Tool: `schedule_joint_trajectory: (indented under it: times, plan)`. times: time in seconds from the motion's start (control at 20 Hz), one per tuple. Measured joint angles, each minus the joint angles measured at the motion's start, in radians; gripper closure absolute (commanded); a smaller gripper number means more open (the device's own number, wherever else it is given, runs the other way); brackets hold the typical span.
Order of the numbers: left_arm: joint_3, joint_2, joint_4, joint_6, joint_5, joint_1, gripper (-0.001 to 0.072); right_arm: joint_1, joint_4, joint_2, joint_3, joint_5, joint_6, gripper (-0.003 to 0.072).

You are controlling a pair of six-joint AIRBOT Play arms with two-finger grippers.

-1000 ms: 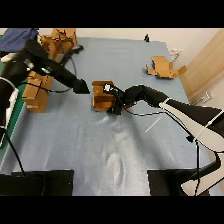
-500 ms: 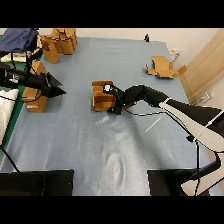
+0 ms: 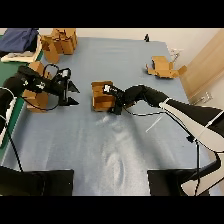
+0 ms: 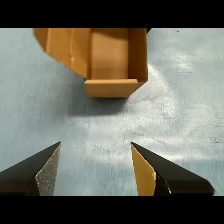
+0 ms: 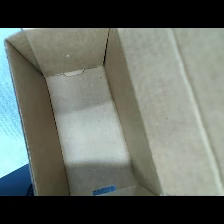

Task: Fold the box.

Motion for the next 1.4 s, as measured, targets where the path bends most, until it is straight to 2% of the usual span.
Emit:
schedule_joint_trajectory:
  times: [0.5,0.8,1.4]
  plan:
    - [-0.001,-0.043,-0.012,-0.086,0.103,-0.127,0.0016,0.000,-0.002,0.000,0.000,-0.008,0.008,-0.0021]
    - [-0.001,-0.045,-0.014,-0.109,0.125,-0.176,0.0015,0.000,-0.002,0.000,0.000,-0.012,0.013,-0.0021]
    - [-0.016,-0.046,0.003,-0.108,0.116,-0.203,0.0016,0.000,-0.003,0.000,0.000,-0.024,0.016,-0.0014]
